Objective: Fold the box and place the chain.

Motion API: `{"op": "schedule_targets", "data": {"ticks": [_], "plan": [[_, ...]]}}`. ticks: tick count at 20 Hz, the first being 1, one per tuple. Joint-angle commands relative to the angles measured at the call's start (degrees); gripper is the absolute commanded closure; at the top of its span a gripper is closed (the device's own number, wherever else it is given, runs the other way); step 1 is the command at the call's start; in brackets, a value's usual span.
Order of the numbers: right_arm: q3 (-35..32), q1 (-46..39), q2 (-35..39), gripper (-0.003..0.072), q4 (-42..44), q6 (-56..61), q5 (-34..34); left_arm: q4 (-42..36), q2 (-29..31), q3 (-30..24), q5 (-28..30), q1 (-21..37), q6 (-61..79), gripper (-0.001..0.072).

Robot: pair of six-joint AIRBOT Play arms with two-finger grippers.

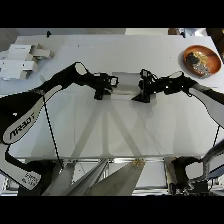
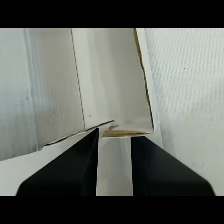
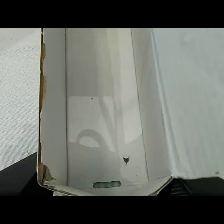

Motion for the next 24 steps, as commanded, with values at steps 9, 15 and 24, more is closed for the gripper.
{"op": "schedule_targets", "data": {"ticks": [9,15,24], "plan": [[0.0,0.0,0.0,0.0089,0.0,0.0,0.0,-5.6,-0.2,0.0,-0.2,0.0,0.3,0.0486],[0.0,0.0,0.0,0.0089,0.0,0.0,0.0,-5.9,-0.2,-1.2,-0.2,0.0,0.1,0.0120],[0.0,0.0,0.0,0.0089,0.0,0.0,0.0,-5.8,1.3,-1.3,0.0,0.9,0.1,0.0573]]}}
